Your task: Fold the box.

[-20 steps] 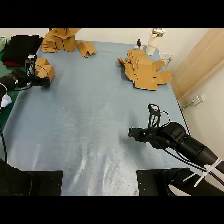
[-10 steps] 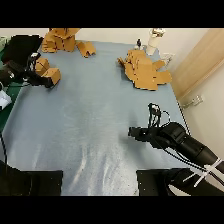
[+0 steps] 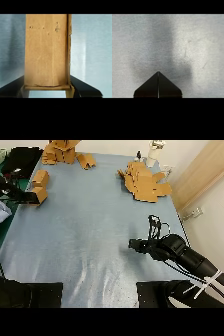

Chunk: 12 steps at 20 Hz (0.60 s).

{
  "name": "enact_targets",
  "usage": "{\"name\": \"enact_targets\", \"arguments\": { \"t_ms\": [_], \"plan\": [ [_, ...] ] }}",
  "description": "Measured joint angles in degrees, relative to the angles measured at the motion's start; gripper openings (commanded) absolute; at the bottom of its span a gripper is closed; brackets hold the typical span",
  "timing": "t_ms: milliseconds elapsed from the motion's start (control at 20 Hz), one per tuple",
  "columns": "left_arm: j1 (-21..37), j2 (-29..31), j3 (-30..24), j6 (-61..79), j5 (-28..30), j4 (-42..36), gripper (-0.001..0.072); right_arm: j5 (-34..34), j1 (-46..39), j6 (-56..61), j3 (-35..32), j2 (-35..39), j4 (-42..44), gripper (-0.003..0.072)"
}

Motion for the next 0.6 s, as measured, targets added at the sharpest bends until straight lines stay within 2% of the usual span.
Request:
{"name": "enact_targets", "arguments": {
  "t_ms": [150, 300, 600],
  "plan": [
    [0.2, 0.1, 0.0, -0.1, 3.8, 0.6, 0.0422, 0.0, 0.0, 0.0, 0.0, 0.0, 0.0, 0.0003],
    [-1.2, -0.4, 0.0, 1.6, 10.3, 0.6, 0.0422, 0.0, 0.0, 0.0, 0.0, 0.0, -0.1, 0.0004],
    [-5.0, -5.4, 0.0, 3.2, 21.9, 0.6, 0.0422, 0.0, 0.0, 0.0, 0.0, 0.0, -0.2, 0.0004]
  ]
}}
